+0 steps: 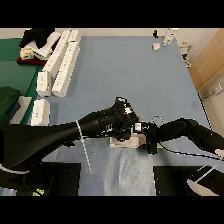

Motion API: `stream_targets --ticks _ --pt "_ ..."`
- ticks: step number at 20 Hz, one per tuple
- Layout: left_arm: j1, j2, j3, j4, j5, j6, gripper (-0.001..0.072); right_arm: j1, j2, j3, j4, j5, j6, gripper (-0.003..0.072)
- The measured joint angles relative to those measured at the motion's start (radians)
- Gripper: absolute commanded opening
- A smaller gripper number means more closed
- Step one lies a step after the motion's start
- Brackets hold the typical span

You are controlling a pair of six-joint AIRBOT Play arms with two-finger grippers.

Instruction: Fold the box.

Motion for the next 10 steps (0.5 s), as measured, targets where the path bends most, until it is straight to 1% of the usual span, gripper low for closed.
stream_targets --ticks 1,2,4,6,8,10 --pt "-0.001 0.016 0.006 0.002 -0.034 0.020 0.0060 0.000 0.000 0.000 0.000 0.000 0.000 0.0524" --pt "-0.001 0.031 0.010 0.002 -0.062 0.041 0.0013 0.000 0.000 0.000 0.000 0.000 0.000 0.0524" --pt "-0.001 0.064 0.014 0.000 -0.108 0.102 0.0013 0.000 0.000 0.000 0.000 0.000 0.000 0.0523" --pt "-0.001 0.096 0.016 -0.018 -0.125 0.184 0.0012 0.000 0.000 0.000 0.000 0.000 0.000 0.0523" --pt "0.000 0.129 0.013 -0.052 -0.110 0.292 0.0012 0.000 0.000 0.000 0.000 0.000 0.000 0.0523" --pt "0.011 0.167 -0.006 -0.101 -0.060 0.410 0.0012 0.000 0.000 0.000 0.000 0.000 0.000 0.0523"
